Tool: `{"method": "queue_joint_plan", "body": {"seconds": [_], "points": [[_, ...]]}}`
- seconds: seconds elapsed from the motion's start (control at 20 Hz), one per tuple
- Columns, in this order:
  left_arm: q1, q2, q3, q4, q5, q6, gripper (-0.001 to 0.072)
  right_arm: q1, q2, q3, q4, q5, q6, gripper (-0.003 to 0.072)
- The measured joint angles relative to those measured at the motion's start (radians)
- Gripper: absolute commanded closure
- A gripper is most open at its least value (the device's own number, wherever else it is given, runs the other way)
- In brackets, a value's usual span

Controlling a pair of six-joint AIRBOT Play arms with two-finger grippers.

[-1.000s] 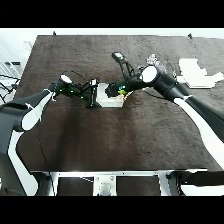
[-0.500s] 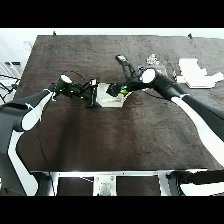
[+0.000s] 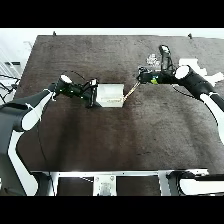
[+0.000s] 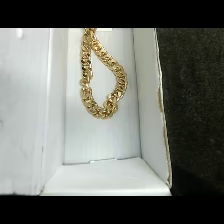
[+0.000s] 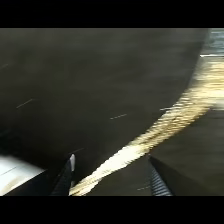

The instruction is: Fold the box and place the chain.

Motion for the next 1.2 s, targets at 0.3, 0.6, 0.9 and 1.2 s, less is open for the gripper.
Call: {"method": "queue_joint_plan", "body": {"seconds": [0.3,0.6,0.9,1.2], "points": [[0.0,0.0,0.0,0.0,0.0,0.0,0.0361,-0.038,-0.203,0.066,0.102,-0.135,0.018,0.0108],[0.0,0.0,0.0,0.0,0.0,0.0,0.036,0.003,-0.363,0.202,0.165,-0.15,0.024,0.042],[0.0,0.0,0.0,0.0,0.0,0.0,0.0361,0.011,-0.378,0.238,0.151,-0.152,0.021,0.0683],[0.0,0.0,0.0,0.0,0.0,0.0,0.0361,0.072,-0.172,0.244,0.035,-0.002,0.016,0.0683]]}}
